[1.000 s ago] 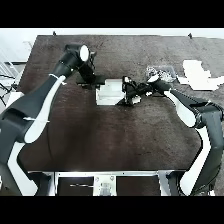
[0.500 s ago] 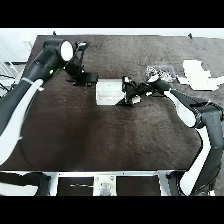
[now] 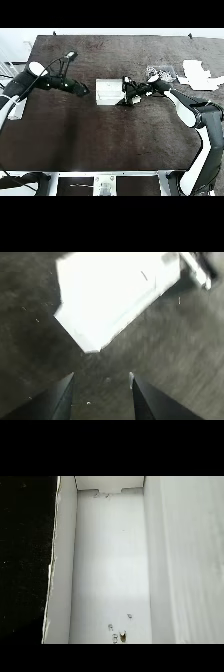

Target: Fold the box and place the chain.

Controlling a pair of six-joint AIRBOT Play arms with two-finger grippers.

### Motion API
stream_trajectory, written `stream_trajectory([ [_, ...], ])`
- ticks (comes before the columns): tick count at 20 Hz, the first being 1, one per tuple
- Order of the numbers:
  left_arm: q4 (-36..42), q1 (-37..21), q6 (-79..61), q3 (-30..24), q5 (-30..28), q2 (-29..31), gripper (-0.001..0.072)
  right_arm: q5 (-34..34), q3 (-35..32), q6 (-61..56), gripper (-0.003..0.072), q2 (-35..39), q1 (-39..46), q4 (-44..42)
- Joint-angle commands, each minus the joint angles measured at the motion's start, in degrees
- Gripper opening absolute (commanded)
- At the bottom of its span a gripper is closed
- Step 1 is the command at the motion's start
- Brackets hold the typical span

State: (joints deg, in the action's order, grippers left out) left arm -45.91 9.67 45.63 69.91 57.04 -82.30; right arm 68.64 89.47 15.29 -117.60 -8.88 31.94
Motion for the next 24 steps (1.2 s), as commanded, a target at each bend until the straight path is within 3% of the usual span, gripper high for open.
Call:
stream_trajectory([
  [1,4.48,-1.92,-14.45,-2.12,-4.09,-0.2,0.0427,0.02,0.0,0.0,0.0579,0.0,-0.02,0.0],
  [3,5.99,-1.9,-16.31,-2.12,-6.64,-0.33,0.0429,0.0,0.0,0.0,0.0579,0.0,0.0,0.0],
  [5,8.31,-1.92,-33.11,-2.12,-6.25,-0.96,0.0429,0.02,0.0,0.0,0.0579,0.0,0.0,0.0],
  [7,11.56,-2.23,-45.55,-2.1,-6.03,-2.49,0.0502,0.0,0.0,0.0,0.0579,0.0,0.0,0.0],
  [10,19.61,-4.02,-57.4,-0.35,-0.81,-8.37,0.0502,0.0,0.0,0.0,0.0579,0.0,0.0,0.0],
  [17,19.56,-4.76,-61.11,11.87,9.14,-23.34,0.0502,0.02,0.0,-0.02,0.0579,0.0,0.0,0.0],
  [22,17.99,-5.05,-61.37,12.55,8.52,-24.85,0.05,0.0,0.0,0.0,0.0579,0.0,0.0,0.0],
  [24,17.62,-5.18,-63.78,12.26,9.84,-24.96,0.072,0.0,0.0,0.0,0.0579,0.0,-0.02,0.0],
])
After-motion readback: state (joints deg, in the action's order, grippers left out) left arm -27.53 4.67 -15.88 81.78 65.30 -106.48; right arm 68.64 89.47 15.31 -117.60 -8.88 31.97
